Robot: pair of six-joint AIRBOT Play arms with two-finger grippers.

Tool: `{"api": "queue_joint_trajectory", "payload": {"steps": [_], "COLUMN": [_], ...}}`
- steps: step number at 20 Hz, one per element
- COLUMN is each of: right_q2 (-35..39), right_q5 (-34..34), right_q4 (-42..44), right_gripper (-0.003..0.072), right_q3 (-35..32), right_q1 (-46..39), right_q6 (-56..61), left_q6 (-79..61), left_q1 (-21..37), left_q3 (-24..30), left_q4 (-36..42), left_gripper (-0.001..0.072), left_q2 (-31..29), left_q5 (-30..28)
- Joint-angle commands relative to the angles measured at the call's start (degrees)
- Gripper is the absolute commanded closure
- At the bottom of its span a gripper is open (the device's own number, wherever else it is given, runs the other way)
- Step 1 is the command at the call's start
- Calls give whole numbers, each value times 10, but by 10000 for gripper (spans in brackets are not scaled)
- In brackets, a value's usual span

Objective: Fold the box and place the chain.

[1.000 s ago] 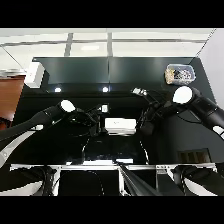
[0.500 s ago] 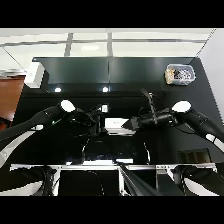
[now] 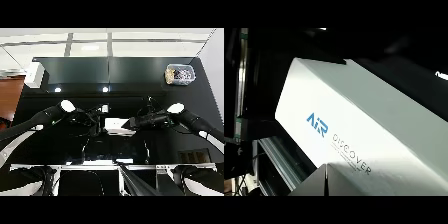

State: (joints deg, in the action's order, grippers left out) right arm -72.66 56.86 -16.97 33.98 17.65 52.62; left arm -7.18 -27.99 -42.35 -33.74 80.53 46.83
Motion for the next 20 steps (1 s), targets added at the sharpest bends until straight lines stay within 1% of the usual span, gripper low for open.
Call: {"api": "queue_joint_trajectory", "payload": {"steps": [1,11,12,14,16,18,19,20], "right_q2": [-8,-8,-6,8,40,89,117,144], "right_q5": [-24,-32,-25,12,60,84,86,87], "right_q4": [-22,-41,-41,-44,-47,-56,-63,-75], "right_gripper": [681,681,681,676,675,675,675,675], "right_q3": [-1,0,2,17,37,48,48,48], "right_q1": [0,0,-2,-14,-45,-93,-123,-155], "right_q6": [10,7,4,-5,-8,-7,-6,0], "left_q6": [0,-1,-1,0,0,4,4,4], "left_q1": [0,1,1,1,1,0,0,1], "left_q3": [0,0,0,-2,-9,-18,-23,-30], "left_q4": [1,1,1,1,2,3,3,3], "left_gripper": [330,330,330,330,330,330,291,152], "left_q2": [0,0,0,0,0,0,-2,-3], "left_q5": [-3,-3,-3,-3,-6,-12,-17,-18]}}
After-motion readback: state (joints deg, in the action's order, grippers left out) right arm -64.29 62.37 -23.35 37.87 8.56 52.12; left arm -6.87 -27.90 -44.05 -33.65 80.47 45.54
